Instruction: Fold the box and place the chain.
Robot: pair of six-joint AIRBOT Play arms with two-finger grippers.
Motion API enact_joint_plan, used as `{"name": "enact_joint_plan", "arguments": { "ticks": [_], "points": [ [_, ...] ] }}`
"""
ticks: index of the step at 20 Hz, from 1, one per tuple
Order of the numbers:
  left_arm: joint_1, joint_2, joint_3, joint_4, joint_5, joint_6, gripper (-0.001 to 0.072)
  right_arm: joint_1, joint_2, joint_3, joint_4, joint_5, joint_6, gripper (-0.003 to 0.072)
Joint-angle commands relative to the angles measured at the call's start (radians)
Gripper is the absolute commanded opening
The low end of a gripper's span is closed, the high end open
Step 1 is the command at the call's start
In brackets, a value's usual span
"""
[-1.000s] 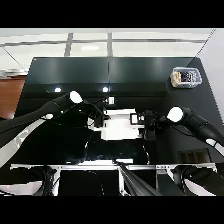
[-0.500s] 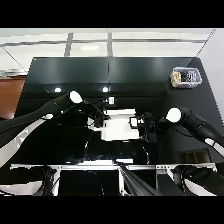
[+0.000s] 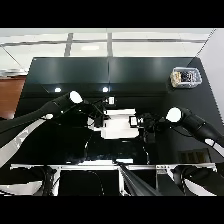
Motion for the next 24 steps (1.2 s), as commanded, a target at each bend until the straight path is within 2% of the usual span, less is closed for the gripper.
{"name": "enact_joint_plan", "arguments": {
  "ticks": [1, 6, 12, 16, 24],
  "points": [
    [-0.001, -0.001, 0.0, 0.0, 0.0, 0.0, 0.0029, 0.001, -0.002, -0.005, 0.157, -0.066, 0.003, 0.0707],
    [-0.001, -0.001, 0.0, 0.0, 0.0, 0.0, 0.0029, 0.001, -0.002, -0.005, 0.217, -0.098, 0.02, 0.0707],
    [-0.001, -0.001, 0.0, 0.0, 0.0, 0.0, 0.0029, 0.001, -0.002, -0.001, 0.219, -0.202, 0.028, 0.0706],
    [-0.001, -0.001, 0.0, 0.0, 0.0, 0.0, 0.0029, -0.013, -0.001, 0.057, 0.139, -0.227, 0.026, 0.0706],
    [-0.001, -0.001, 0.0, 0.001, 0.001, 0.001, 0.0029, -0.081, -0.002, 0.067, 0.155, -0.171, -0.029, 0.0706]
  ]
}}
